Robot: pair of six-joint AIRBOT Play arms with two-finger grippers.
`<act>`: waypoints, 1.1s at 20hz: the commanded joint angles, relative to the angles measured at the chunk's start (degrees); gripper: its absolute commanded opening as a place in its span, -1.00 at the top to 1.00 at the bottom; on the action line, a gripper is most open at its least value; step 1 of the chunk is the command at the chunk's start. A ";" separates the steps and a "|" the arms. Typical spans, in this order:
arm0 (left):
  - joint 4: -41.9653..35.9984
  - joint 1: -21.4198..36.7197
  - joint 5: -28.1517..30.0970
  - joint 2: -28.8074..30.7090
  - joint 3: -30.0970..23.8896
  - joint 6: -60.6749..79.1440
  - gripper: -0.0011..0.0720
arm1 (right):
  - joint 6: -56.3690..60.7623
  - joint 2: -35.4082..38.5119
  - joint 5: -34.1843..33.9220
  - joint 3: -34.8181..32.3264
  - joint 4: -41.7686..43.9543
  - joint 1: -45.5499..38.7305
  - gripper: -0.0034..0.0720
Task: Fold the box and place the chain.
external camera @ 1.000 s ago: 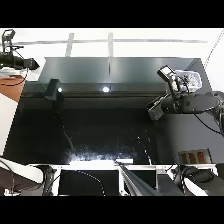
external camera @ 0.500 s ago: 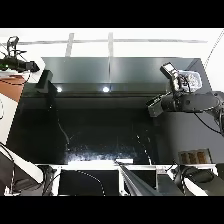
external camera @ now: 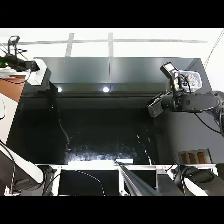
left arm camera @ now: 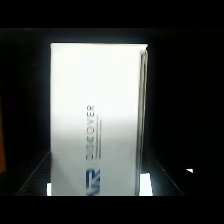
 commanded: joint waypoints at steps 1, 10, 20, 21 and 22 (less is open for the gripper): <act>5.35 -0.13 -9.42 5.14 1.60 -4.76 -1.00 | 0.00 0.04 0.57 0.13 0.04 0.02 0.85; -12.96 -2.27 -29.03 28.94 -5.92 -22.10 0.90 | 6.25 0.94 -7.76 12.09 -13.18 -1.40 0.85; -10.95 -28.98 5.73 71.28 -66.14 -16.48 0.90 | 23.41 14.36 -5.88 4.50 -19.39 -12.52 0.85; -10.95 -31.41 8.90 74.69 -71.82 -16.48 0.90 | 24.70 15.80 -3.26 0.04 -19.37 -13.14 0.85; -10.36 -33.20 11.76 77.70 -77.09 -16.48 0.90 | 25.66 16.63 -1.01 -4.22 -18.75 -13.16 0.85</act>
